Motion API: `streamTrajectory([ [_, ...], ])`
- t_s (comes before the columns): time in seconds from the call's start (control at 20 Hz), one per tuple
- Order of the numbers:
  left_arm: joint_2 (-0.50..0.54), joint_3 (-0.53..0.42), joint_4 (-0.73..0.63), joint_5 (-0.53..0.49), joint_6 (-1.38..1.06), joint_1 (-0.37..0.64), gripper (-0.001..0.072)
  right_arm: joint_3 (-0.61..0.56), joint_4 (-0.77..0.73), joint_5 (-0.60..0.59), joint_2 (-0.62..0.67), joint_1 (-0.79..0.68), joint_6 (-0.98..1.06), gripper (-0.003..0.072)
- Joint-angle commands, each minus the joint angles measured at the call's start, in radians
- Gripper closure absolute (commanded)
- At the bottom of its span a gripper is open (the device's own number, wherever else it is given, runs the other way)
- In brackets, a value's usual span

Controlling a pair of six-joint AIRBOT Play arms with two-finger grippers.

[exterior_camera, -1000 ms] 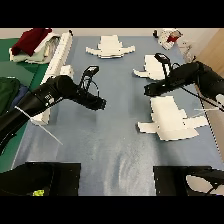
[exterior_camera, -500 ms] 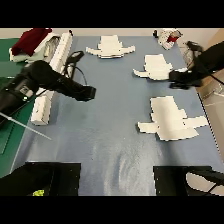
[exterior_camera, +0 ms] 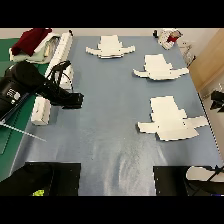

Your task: Fold the box.

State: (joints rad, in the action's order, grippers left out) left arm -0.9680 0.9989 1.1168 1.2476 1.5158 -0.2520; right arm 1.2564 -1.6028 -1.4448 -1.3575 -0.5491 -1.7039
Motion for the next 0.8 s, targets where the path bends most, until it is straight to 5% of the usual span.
streamTrajectory([
  [0.0,-0.006,-0.023,-0.024,0.016,0.005,-0.004,0.0694,-0.003,-0.134,-0.036,-0.123,-0.137,-0.132,0.0328],
  [0.75,-0.005,-0.023,-0.025,0.009,0.004,-0.004,0.0695,0.000,-0.222,-0.067,-0.265,-0.220,-0.357,0.0329],
])
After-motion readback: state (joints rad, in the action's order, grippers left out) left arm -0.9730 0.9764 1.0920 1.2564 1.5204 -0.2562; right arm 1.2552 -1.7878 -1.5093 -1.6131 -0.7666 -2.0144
